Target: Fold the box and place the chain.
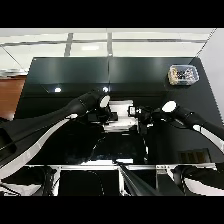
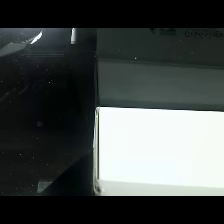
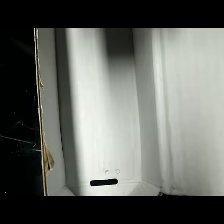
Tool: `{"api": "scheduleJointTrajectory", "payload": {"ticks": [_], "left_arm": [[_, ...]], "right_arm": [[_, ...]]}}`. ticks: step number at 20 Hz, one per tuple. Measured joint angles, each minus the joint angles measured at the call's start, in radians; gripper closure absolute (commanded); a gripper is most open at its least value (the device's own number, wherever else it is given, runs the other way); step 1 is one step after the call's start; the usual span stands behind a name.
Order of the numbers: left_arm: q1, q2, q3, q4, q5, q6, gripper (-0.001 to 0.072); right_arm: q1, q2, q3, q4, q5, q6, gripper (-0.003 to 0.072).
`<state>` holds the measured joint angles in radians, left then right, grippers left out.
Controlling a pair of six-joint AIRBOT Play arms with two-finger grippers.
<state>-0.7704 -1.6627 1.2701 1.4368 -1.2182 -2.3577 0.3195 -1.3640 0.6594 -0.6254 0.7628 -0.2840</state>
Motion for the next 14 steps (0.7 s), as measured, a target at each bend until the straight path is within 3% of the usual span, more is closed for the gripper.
{"api": "scheduleJointTrajectory", "payload": {"ticks": [1, 2, 9, 10, 13, 14], "left_arm": [[0.0, 0.0, 0.0, 0.0, 0.001, 0.0, 0.0684], [0.0, 0.0, 0.0, 0.002, 0.003, 0.001, 0.0684], [-0.001, -0.002, 0.007, 0.017, 0.022, 0.042, 0.0684], [-0.001, -0.002, 0.008, 0.019, 0.021, 0.051, 0.0684], [0.002, -0.002, 0.009, 0.024, 0.016, 0.07, 0.0684], [0.003, -0.002, 0.009, 0.026, 0.011, 0.074, 0.0684]], "right_arm": [[0.0, 0.0, 0.0, 0.0, 0.001, 0.003, 0.0213], [0.0, 0.0, 0.0, 0.0, 0.001, 0.012, 0.0053], [0.0, 0.047, 0.0, -0.058, 0.016, 0.077, 0.0054], [0.0, 0.06, 0.0, -0.075, 0.021, 0.08, 0.0094], [0.0, 0.095, 0.0, -0.12, 0.034, 0.085, 0.0096], [0.0, 0.102, 0.0, -0.128, 0.038, 0.086, 0.0225]]}}
